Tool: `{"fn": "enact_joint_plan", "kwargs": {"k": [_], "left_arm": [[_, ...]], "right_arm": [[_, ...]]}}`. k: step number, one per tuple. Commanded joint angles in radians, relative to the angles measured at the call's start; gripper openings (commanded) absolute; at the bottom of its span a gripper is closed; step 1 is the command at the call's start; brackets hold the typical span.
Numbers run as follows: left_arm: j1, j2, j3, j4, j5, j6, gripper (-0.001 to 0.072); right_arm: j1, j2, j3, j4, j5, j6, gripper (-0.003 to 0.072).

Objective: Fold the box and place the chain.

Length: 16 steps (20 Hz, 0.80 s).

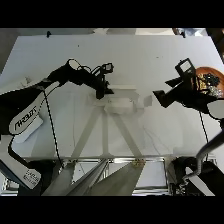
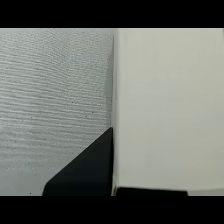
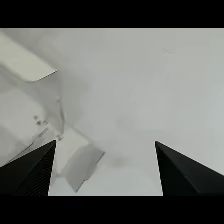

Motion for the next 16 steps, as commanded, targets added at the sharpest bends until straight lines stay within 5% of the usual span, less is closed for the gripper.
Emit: {"fn": "enact_joint_plan", "kwargs": {"k": [1, 8, 11, 16], "left_arm": [[-0.001, -0.001, -0.001, 0.002, -0.001, 0.000, 0.0011], [-0.001, -0.001, -0.001, 0.002, -0.001, 0.000, 0.0011], [-0.001, -0.001, -0.001, 0.002, -0.001, 0.000, 0.0011], [-0.001, -0.001, -0.001, 0.002, -0.002, 0.000, 0.0011]], "right_arm": [[0.060, 0.002, 0.008, 0.013, 0.166, -0.164, 0.0700], [0.143, 0.002, 0.008, 0.032, 0.243, -0.143, 0.0691], [0.143, -0.013, 0.008, 0.031, 0.186, -0.161, 0.0691], [0.142, -0.094, -0.026, 0.093, 0.177, -0.474, 0.0691]]}}
